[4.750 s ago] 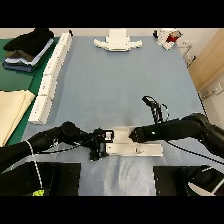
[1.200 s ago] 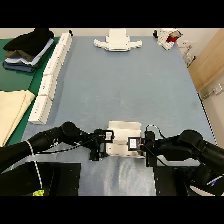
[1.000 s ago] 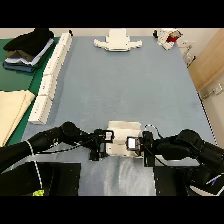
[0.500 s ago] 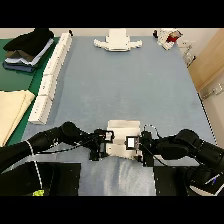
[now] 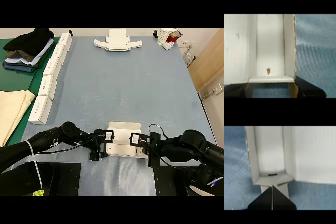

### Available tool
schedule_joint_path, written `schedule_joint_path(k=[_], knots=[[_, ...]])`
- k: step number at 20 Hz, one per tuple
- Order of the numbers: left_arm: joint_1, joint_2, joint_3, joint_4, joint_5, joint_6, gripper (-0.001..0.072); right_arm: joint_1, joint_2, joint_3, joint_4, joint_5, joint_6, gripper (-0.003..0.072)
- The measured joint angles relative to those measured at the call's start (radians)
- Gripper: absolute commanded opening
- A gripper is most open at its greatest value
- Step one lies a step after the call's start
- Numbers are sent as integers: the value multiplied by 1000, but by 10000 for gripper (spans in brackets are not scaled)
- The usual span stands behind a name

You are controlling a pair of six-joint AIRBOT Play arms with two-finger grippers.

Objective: Fold the box.

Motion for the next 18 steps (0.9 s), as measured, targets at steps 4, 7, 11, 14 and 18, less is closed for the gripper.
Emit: schedule_joint_path(k=[4, 7, 11, 14, 18], knots=[[0, 0, 0, 0, 0, 1, 353, -70, 51, 1, -127, -119, 270, 3], [0, 0, 0, 0, 0, 2, 353, -213, 69, 10, -201, -176, 458, 3], [0, 0, 0, 0, 0, 3, 354, -487, 69, 21, -159, -213, 582, 3], [0, 0, 0, 0, 0, 3, 353, -657, 45, 28, -114, -229, 620, 3], [0, 0, 0, 1, 0, 3, 353, -785, -24, 51, 32, -239, 630, 4]])
